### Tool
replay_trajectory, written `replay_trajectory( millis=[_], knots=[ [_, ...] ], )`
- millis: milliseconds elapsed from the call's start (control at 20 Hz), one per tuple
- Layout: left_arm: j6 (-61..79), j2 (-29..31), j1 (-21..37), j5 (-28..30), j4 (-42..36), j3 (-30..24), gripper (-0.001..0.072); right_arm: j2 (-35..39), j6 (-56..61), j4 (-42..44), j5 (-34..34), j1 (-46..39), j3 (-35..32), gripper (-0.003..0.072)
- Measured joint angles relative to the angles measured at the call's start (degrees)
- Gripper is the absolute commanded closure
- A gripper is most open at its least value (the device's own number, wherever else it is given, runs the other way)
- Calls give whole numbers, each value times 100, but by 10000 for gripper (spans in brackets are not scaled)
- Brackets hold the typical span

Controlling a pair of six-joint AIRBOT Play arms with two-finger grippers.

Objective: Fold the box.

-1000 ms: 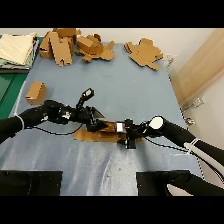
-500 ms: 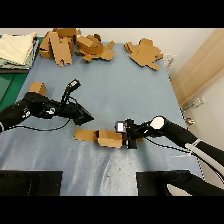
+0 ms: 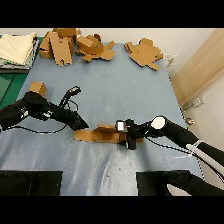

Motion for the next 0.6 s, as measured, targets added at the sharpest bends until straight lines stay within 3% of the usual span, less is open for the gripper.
replay_trajectory(
  millis=[300, 350, 400, 600],
  knots=[
    [-256, 0, -20, -389, 22, 0, 364, 2, 125, -48, 15, 0, 0, 86],
    [-358, 0, -63, -503, 26, 0, 434, 2, 127, -55, 15, 0, 0, 86],
    [-459, 0, -125, -621, 24, 0, 611, 0, 129, -57, 15, 0, 0, 86],
    [-850, 0, -608, -791, -24, 0, 619, 0, 142, -59, 17, 0, 0, 86]
  ],
)
